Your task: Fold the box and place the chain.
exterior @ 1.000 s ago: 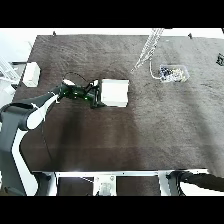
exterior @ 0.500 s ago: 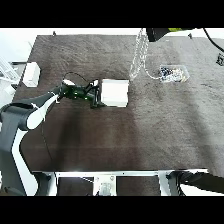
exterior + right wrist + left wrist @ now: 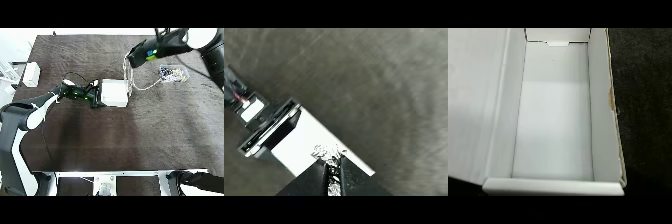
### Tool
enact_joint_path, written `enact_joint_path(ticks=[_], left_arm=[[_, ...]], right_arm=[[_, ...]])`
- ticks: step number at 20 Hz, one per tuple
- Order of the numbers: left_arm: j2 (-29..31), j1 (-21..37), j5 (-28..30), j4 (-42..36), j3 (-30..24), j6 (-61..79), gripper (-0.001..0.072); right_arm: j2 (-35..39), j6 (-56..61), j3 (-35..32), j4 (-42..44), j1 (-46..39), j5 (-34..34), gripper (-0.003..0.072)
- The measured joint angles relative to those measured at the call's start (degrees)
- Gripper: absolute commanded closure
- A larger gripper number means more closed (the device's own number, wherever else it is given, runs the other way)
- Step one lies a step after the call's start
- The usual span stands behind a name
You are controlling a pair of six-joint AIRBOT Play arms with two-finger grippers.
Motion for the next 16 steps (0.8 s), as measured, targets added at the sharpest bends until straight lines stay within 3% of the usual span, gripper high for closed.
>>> enact_joint_path(ticks=[8,12,16], left_arm=[[0.0,0.0,-0.3,0.0,0.0,0.0,0.0179],[0.0,0.0,-0.4,0.0,0.0,0.0,0.0179],[0.0,0.0,-0.4,0.0,0.0,0.0,0.0179]], right_arm=[[-0.4,-0.7,-13.2,7.5,0.0,-11.8,0.0678],[-0.7,-1.6,-12.4,9.3,0.4,-15.0,0.0678],[-0.8,-1.9,-7.5,9.9,1.8,-12.7,0.0678]])
